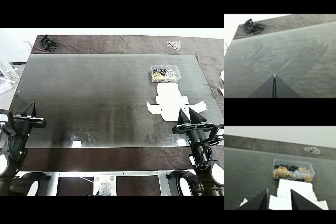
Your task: Fold the box and place the chain.
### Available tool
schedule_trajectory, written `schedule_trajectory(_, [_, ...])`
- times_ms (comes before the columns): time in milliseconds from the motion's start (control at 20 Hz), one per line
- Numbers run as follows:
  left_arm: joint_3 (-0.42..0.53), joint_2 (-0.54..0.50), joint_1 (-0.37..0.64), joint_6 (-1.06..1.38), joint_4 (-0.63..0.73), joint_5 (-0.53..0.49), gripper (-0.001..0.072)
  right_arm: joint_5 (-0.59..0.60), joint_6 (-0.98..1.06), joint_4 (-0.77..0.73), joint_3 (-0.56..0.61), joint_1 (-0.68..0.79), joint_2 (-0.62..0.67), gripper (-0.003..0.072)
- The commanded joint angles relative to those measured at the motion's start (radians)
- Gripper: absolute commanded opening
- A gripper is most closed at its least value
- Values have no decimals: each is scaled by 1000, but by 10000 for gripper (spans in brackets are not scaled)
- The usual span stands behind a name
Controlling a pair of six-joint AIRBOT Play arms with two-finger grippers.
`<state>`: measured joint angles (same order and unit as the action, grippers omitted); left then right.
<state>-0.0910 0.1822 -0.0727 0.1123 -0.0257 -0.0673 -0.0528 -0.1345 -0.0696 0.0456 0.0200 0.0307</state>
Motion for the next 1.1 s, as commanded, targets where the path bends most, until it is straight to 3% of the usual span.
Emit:
schedule_trajectory(0, [0,-1,1,0,0,0,21,0,0,0,0,0,0,336])
schedule_trajectory(100, [0,-1,1,0,0,0,21,-1,1,-1,0,0,0,337])
schedule_trajectory(250, [0,-1,1,0,0,0,21,11,6,-1,-32,0,-2,418])
schedule_trajectory(350, [0,-1,1,0,0,0,21,128,49,-1,-73,0,-38,439])
schedule_trajectory(450, [0,-1,1,0,0,0,21,208,49,-6,-129,11,-137,439])
schedule_trajectory(600, [0,-1,1,0,0,0,22,204,48,-20,-250,70,-383,439])
schedule_trajectory(750, [0,-1,1,0,0,0,21,89,45,-16,-419,162,-663,439])
schedule_trajectory(900, [0,-1,1,0,0,0,21,-146,61,14,-583,289,-929,439])
schedule_trajectory(1000, [0,-1,1,0,0,0,22,-324,245,134,-684,390,-1077,438])
schedule_trajectory(1050, [0,-1,1,0,0,0,22,-437,392,264,-744,452,-1149,438])
